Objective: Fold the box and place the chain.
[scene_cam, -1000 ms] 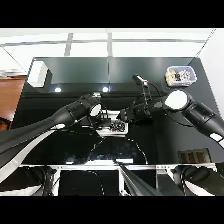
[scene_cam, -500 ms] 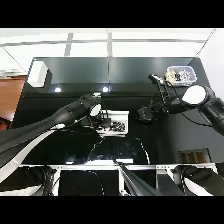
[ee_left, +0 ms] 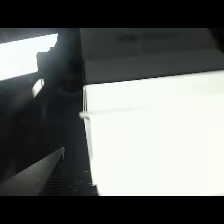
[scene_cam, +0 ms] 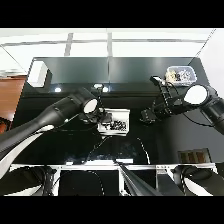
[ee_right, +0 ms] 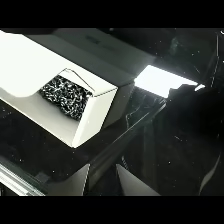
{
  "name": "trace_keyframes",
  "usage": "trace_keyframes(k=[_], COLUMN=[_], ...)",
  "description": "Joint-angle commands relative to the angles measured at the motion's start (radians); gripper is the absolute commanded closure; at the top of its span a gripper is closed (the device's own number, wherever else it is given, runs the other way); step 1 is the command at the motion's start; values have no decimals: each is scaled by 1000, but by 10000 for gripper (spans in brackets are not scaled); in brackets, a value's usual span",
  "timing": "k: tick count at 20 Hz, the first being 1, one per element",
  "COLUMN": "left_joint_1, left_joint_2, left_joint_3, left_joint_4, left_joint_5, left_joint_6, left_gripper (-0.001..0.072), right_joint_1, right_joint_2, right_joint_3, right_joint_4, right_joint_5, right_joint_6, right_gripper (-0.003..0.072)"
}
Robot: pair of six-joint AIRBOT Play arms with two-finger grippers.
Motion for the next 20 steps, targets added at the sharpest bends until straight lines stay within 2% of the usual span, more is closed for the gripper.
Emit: trace_keyframes(k=[1, 3, 6, 8, 10, 12, 13, 14, 16, 17, 18, 20], left_joint_1=[12, 77, 304, 518, 710, 834, 866, 874, 859, 845, 827, 782], left_joint_2=[145, 245, 372, 420, 430, 426, 425, 425, 424, 424, 424, 425], left_joint_3=[-38, -123, -311, -441, -540, -606, -621, -626, -625, -625, -625, -625], left_joint_4=[142, 222, 153, -82, -472, -815, -913, -948, -949, -949, -949, -945], left_joint_5=[-1, -2, 0, 26, 75, 64, 42, 26, 33, 35, 37, 52], left_joint_6=[190, 190, 196, 255, 581, 952, 1131, 1264, 1430, 1516, 1628, 1854], left_gripper=[205, 205, 205, 205, 205, 205, 205, 205, 202, 160, 0, -9], right_joint_1=[0, 0, 0, 0, 0, 0, 0, 0, 1, 1, 1, 1], right_joint_2=[1, 1, 1, 1, 1, 1, 0, 1, 0, 0, 1, 1], right_joint_3=[0, 0, 0, 0, 0, 0, 0, 0, 0, 0, 0, 0], right_joint_4=[-27, -36, -39, -41, -40, -40, -40, -40, -40, -40, -40, -40], right_joint_5=[-10, -15, -16, -28, -48, -63, -67, -68, -68, -68, -69, -69], right_joint_6=[1, 1, 5, 8, 23, 27, 28, 28, 28, 28, 28, 28], right_gripper=[488, 487, 488, 488, 488, 488, 488, 488, 488, 488, 488, 488])
